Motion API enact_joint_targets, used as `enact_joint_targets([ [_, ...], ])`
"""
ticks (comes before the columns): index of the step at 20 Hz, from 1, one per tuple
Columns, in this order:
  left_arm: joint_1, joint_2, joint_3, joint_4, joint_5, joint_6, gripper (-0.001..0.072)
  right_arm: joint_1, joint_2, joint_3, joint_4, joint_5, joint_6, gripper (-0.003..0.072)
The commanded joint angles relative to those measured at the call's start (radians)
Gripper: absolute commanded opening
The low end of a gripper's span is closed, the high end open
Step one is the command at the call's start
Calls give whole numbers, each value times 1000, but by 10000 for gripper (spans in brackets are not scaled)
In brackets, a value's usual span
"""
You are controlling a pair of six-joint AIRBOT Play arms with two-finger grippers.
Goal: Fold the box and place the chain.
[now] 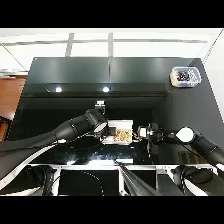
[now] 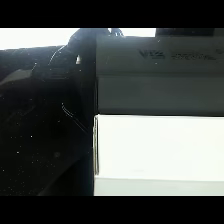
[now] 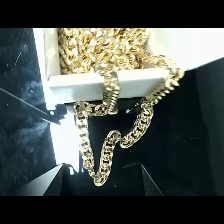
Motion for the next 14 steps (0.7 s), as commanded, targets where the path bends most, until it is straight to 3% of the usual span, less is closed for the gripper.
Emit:
enact_joint_targets([
  [1,0,0,0,0,0,0,31,1,-1,0,19,-4,34,538],
  [9,0,0,0,0,-2,0,31,1,-66,1,19,-39,46,521],
  [11,0,0,0,0,-1,0,31,1,-66,2,19,-24,52,14],
  [14,0,0,0,0,0,0,31,0,-65,7,12,13,112,38],
])
